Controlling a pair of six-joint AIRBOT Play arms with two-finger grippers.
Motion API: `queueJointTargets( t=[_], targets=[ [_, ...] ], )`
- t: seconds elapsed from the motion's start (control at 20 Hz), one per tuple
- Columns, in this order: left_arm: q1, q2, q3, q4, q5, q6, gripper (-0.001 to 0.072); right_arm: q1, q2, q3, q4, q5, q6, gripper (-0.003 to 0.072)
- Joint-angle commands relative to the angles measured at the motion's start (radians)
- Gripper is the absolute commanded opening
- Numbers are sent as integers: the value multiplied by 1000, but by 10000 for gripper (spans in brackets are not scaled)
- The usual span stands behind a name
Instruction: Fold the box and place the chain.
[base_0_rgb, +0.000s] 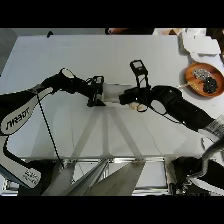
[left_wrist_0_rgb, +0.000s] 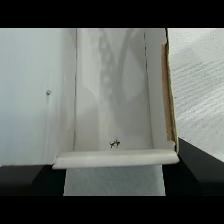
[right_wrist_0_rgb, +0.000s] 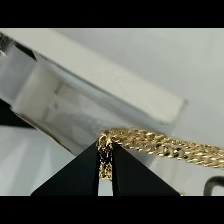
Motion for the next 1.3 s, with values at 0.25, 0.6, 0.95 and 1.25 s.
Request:
queueJointTargets(
  t=[0.25,0.6,0.95,1.25],
  targets=[
    [0,0,0,0,0,0,258,6,-3,74,-1,-129,-5,4],
    [0,0,0,0,0,0,258,60,-68,74,-1,-98,-57,5],
    [0,0,0,0,0,0,258,60,-196,74,-5,-43,-57,8],
    [0,0,0,0,0,0,258,58,-148,75,-6,-1,-58,333]
  ],
)
